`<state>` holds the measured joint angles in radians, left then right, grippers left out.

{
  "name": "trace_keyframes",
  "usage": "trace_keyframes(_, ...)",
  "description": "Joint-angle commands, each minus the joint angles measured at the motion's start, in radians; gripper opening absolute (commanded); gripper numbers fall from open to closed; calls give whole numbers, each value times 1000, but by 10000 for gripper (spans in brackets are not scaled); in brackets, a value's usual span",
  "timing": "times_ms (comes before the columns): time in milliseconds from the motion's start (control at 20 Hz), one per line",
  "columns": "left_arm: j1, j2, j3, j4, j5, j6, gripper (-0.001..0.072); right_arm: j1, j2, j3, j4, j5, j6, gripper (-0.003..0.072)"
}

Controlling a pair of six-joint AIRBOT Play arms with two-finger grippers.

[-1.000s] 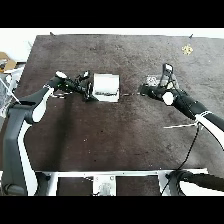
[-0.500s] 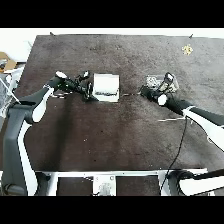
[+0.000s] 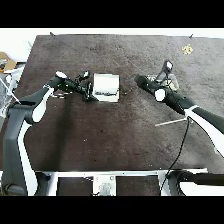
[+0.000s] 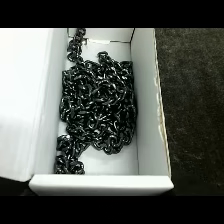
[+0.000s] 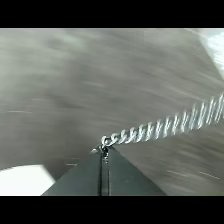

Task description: Fold the box and place the chain.

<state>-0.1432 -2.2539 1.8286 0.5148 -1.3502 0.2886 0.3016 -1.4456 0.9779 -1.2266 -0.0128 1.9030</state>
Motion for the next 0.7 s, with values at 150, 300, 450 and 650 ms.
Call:
trace_keyframes(150, 1, 0, 1, 0, 0, 0, 351, 230, 174, 134, -139, -93, 0, 3)
trace_keyframes(300, 1, 0, 1, 0, 0, 0, 352, 293, 164, 162, -139, -126, -21, 3)
trace_keyframes(450, 1, 0, 1, 0, 0, 0, 352, 325, 103, 162, -127, -103, -20, 3)
trace_keyframes(650, 1, 0, 1, 0, 0, 0, 351, 346, -8, 161, -127, 108, 3, 75)
